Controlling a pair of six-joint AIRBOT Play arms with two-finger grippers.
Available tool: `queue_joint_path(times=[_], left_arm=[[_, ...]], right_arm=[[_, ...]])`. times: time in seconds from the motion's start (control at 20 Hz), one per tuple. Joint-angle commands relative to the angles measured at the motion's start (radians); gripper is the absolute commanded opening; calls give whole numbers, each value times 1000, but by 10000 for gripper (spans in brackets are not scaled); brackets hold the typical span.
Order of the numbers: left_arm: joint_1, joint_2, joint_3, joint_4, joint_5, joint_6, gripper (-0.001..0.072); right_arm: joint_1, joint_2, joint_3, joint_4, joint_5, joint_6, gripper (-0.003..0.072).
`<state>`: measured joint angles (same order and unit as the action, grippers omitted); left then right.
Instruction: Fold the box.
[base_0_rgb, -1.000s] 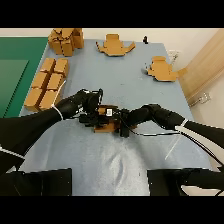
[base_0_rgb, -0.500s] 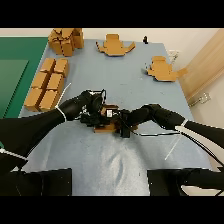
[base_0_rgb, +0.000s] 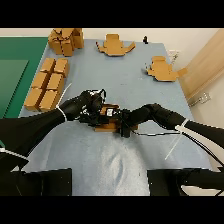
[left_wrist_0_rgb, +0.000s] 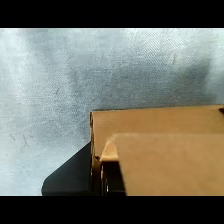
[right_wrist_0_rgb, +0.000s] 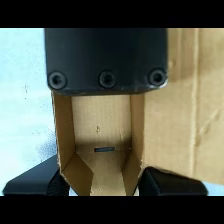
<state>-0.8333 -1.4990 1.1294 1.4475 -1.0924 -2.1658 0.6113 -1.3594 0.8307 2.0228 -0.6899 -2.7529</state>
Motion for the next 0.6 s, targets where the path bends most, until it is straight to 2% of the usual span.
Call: queue_joint_path(times=[0.0,0.55], left_arm=[[-2,-15,1,-3,15,-1,14],[-21,-35,23,118,-60,-80,15]], right_arm=[[1,-1,1,2,0,-4,7],[1,-1,1,2,0,-4,7]])
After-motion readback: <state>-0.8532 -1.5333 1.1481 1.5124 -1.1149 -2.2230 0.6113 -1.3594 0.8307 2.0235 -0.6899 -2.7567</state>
